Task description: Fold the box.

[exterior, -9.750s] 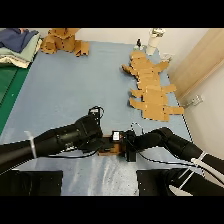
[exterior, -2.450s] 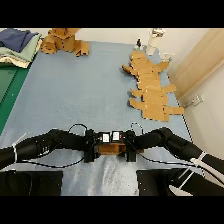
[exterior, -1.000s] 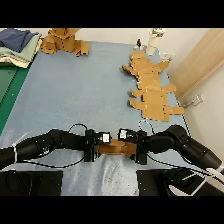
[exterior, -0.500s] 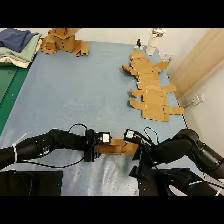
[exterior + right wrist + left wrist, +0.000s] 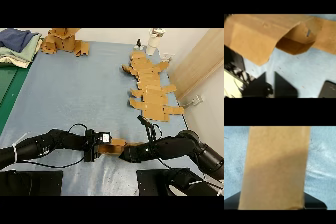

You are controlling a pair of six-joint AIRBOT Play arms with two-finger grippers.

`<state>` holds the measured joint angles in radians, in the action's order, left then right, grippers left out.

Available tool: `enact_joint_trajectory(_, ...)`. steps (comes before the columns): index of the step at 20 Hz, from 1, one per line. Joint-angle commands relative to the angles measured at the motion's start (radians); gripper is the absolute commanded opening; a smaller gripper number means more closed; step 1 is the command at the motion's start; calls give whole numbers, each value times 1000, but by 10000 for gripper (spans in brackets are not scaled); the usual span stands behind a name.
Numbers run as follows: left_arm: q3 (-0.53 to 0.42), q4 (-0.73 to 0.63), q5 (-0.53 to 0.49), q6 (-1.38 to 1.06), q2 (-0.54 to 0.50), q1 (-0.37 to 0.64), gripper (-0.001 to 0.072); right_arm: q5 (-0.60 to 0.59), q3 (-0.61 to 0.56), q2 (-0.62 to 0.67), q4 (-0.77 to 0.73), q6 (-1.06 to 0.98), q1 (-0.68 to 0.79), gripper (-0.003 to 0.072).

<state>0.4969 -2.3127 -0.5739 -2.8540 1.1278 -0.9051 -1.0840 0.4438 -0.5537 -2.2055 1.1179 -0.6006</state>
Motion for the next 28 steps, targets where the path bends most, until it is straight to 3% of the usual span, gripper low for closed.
enact_joint_trajectory(1,1,1,0,0,0,1,514,121,2,-12,-15,-190,0,2)
enact_joint_trajectory(5,1,1,0,0,0,1,514,188,2,-26,-15,-134,0,2)
enact_joint_trajectory(13,1,3,-2,3,-12,3,514,193,2,-39,-7,-105,0,2)
enact_joint_trajectory(18,1,11,3,47,-77,3,514,193,2,-39,-7,-103,0,2)
enact_joint_trajectory(24,0,139,1,160,-90,3,514,193,2,-39,-7,-86,0,2)
enact_joint_trajectory(28,0,140,0,163,-90,3,514,190,16,-39,-7,-73,0,2)
